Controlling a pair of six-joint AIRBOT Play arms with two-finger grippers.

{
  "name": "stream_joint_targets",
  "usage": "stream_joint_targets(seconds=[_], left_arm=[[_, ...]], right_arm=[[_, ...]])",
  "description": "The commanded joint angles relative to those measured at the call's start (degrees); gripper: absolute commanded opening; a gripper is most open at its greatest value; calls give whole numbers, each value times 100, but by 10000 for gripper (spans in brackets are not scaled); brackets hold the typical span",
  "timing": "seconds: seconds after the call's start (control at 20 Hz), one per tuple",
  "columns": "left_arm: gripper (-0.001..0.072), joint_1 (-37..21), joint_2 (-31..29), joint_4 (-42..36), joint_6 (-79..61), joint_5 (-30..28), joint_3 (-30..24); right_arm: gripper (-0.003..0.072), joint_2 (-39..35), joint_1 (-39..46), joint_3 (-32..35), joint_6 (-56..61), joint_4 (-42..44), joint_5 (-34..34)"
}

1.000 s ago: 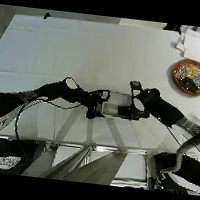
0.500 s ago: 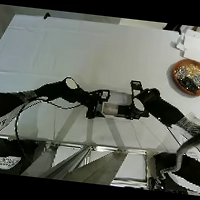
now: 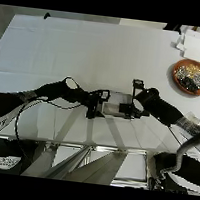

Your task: Fold the box and place the chain.

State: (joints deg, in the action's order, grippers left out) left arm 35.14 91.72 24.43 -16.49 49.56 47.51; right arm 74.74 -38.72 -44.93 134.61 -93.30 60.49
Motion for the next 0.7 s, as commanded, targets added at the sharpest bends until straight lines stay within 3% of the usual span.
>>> stream_joint_targets(seconds=[0.0,0.15,0.25,0.35,0.45,0.65], left_arm=[[391,-2,-2,2,0,-2,0],[391,-2,-2,2,0,-2,0],[391,-2,-2,2,0,-2,0],[391,-2,-2,2,0,-2,0],[391,-2,-2,2,0,-2,0],[391,-2,-2,2,0,-2,0]], right_arm=[[153,33,-2,9,39,-44,17],[152,35,-2,26,39,28,20],[76,33,-2,33,37,72,61],[75,35,-2,72,33,192,57],[13,33,-2,127,33,223,66],[14,33,-2,138,-13,205,175]])
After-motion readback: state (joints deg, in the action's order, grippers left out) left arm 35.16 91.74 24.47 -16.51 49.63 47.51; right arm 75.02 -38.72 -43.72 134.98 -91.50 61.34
